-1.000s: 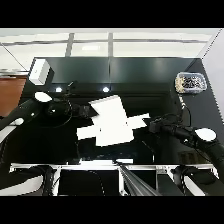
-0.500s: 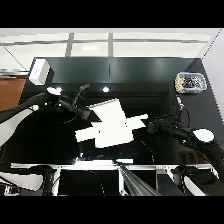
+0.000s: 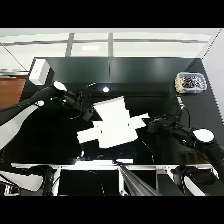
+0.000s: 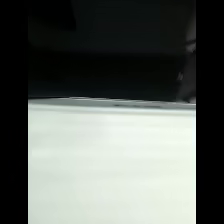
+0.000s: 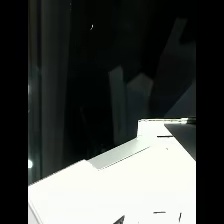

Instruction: Fold the box and place the chain.

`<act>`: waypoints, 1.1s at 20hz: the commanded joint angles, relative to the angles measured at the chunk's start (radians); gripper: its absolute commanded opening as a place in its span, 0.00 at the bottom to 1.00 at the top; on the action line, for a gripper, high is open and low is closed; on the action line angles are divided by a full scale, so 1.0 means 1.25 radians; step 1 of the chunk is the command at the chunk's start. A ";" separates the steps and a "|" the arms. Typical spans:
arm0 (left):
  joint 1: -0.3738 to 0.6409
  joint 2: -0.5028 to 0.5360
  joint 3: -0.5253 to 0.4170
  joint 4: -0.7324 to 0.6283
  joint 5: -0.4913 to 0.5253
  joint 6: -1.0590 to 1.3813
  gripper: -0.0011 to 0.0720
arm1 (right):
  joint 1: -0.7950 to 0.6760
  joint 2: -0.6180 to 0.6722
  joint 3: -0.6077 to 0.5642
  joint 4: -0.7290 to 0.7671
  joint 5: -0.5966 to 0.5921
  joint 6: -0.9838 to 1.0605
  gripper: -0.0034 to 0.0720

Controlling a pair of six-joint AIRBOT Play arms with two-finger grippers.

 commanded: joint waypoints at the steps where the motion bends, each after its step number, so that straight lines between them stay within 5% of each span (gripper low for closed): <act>1: -0.007 0.004 0.008 0.017 0.005 0.013 0.05 | -0.011 0.001 0.017 -0.073 0.006 0.000 0.67; 2: -0.007 0.010 0.008 0.027 -0.003 0.011 0.05 | -0.025 0.001 0.038 -0.106 0.019 0.000 0.93; 5: -0.012 0.057 -0.006 0.035 -0.007 -0.021 0.05 | -0.057 0.001 0.163 -0.358 0.134 -0.010 0.94; 9: -0.076 0.180 -0.080 0.039 0.107 0.079 0.05 | -0.044 0.001 0.237 -0.566 0.247 -0.146 0.93; 15: -0.187 0.194 -0.111 0.187 0.332 0.236 0.05 | 0.042 -0.005 0.237 -0.595 0.246 -0.211 0.93; 22: -0.215 0.137 -0.111 0.164 0.358 0.287 0.05 | 0.127 -0.069 0.229 -0.595 0.234 -0.268 0.93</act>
